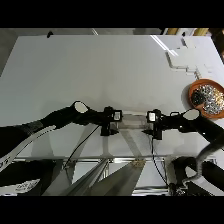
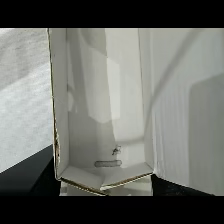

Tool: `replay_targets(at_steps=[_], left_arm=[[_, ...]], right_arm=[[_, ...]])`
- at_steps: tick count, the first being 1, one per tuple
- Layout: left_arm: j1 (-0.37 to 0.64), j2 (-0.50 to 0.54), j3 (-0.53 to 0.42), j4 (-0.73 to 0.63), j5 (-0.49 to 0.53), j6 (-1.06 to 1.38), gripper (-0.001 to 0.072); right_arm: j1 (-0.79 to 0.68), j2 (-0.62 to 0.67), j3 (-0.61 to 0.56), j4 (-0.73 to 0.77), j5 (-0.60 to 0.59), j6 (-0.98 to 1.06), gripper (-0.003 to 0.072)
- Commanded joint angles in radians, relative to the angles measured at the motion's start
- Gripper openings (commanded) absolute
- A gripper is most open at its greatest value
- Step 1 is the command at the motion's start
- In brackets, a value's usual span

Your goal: Fold the box and place the chain.

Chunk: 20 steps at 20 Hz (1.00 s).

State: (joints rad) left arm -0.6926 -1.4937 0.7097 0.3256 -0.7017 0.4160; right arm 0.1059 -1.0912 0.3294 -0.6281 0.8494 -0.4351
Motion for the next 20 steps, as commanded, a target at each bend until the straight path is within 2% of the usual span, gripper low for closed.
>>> replay_targets(at_steps=[1,15,18,19,20], left_arm=[[-0.001,-0.021,0.0,-0.044,0.001,0.031,0.0702],[0.001,-0.031,-0.001,-0.086,-0.009,0.034,0.0689],[0.002,-0.03,-0.009,-0.087,-0.013,0.06,0.0578],[0.002,-0.03,-0.009,-0.086,-0.013,0.063,0.0446],[0.001,-0.03,-0.009,-0.085,-0.013,0.063,0.0354]], right_arm=[[0.0,0.0,0.001,0.0,0.0,0.0,0.0337],[0.0,0.0,0.001,0.0,0.0,0.0,0.0337],[0.0,0.0,0.001,0.0,0.0,0.0,0.0337],[0.0,0.0,0.001,0.0,0.0,0.0,0.0337],[0.0,0.0,0.001,0.0,0.0,0.0,0.0337]])
